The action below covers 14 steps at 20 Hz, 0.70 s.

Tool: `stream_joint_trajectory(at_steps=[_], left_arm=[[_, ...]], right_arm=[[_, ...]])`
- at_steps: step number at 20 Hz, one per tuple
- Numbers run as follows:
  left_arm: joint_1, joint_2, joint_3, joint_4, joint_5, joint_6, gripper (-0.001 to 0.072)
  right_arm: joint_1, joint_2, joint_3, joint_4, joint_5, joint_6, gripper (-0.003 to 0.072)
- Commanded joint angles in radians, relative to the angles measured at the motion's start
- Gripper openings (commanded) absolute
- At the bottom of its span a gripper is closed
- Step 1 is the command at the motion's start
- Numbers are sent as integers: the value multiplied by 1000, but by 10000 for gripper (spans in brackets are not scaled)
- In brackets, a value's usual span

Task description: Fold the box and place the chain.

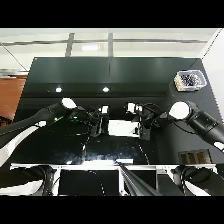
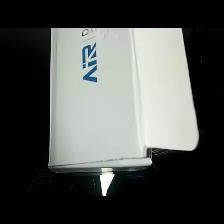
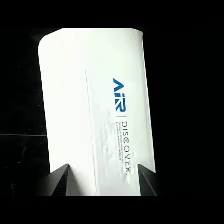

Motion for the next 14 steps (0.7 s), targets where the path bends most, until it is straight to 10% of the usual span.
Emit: stream_joint_trajectory(at_steps=[1, 14], left_arm=[[0, 0, 0, 0, -5, 0, 495], [0, 0, 0, 0, -6, 0, 495]], right_arm=[[1, 1, 0, -8, -5, 4, 260], [1, 1, 0, 21, -54, 48, 241]])
